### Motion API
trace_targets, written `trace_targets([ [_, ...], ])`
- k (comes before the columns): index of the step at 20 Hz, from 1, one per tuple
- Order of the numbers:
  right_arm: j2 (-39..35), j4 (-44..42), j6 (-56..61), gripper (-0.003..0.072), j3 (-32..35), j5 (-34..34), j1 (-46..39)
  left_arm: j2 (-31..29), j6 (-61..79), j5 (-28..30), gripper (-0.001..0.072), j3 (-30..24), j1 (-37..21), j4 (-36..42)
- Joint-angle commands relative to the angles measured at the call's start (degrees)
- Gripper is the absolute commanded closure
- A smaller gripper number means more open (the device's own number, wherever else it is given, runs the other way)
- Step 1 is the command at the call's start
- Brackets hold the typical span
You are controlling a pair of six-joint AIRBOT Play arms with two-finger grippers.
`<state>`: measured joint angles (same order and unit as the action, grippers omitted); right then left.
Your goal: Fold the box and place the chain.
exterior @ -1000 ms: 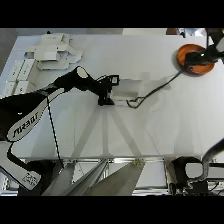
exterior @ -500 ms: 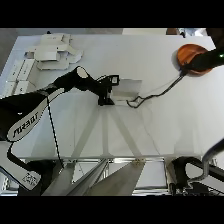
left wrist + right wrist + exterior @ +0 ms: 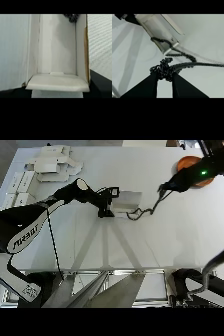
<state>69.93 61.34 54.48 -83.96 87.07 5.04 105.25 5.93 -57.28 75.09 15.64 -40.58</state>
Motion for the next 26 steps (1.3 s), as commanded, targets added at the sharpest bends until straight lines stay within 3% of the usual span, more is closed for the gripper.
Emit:
trace_targets([
  [1,0.81,0.87,-1.49,0.0671,0.02,-4.48,6.69,-0.02,0.02,0.02,0.0125,0.04,-0.07,0.00],
  [10,12.31,1.55,-5.95,0.0671,0.04,-10.03,16.17,-0.02,0.00,0.02,0.0125,0.04,-0.07,0.00],
  [15,20.55,1.90,-6.29,0.0671,0.04,-9.77,18.60,-0.02,0.02,0.02,0.0125,0.04,-0.07,0.00],
  [19,26.03,7.82,-0.35,0.0669,0.04,-12.31,18.69,-0.02,0.02,0.02,0.0125,0.04,-0.07,0.00],
  [22,26.40,6.95,1.25,0.0599,0.02,-14.95,18.69,-0.02,0.02,0.02,0.0126,0.04,-0.07,0.00],
  [23,26.38,6.05,1.22,0.0499,0.02,-15.02,18.69,-0.02,0.02,0.02,0.0125,0.04,-0.07,0.00],
  [26,26.14,3.78,1.22,0.0477,0.00,-13.20,18.69,-0.02,0.02,0.04,0.0125,0.04,-0.07,0.00],
])
